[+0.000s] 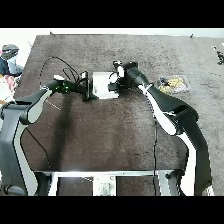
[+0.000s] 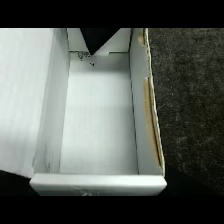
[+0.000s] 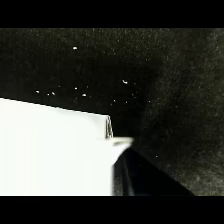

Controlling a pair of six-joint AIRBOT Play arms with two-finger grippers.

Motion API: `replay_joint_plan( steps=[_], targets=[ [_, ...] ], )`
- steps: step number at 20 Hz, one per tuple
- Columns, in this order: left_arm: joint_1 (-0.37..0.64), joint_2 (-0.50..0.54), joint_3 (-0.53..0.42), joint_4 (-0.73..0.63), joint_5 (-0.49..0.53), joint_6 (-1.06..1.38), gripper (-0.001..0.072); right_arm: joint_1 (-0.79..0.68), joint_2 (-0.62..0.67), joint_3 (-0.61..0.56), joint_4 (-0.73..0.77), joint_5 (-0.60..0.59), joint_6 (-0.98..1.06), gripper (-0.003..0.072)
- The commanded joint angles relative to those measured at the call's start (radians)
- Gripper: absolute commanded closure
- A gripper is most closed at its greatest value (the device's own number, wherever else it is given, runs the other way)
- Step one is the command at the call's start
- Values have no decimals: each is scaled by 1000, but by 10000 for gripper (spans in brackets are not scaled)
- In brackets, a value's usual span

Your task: Fold the box and place the chain.

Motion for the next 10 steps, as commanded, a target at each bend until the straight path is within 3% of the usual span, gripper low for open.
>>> replay_joint_plan(
  steps=[1,4,5,10],
  targets=[
    [1,0,1,0,0,0,434,19,-1,1,-50,3,8,592],
    [1,0,1,0,0,0,434,39,-1,0,-111,1,39,607],
    [1,0,1,0,0,0,434,45,-1,0,-131,0,48,678],
    [1,0,1,0,0,0,434,52,-1,0,-137,-3,79,675]
  ],
)
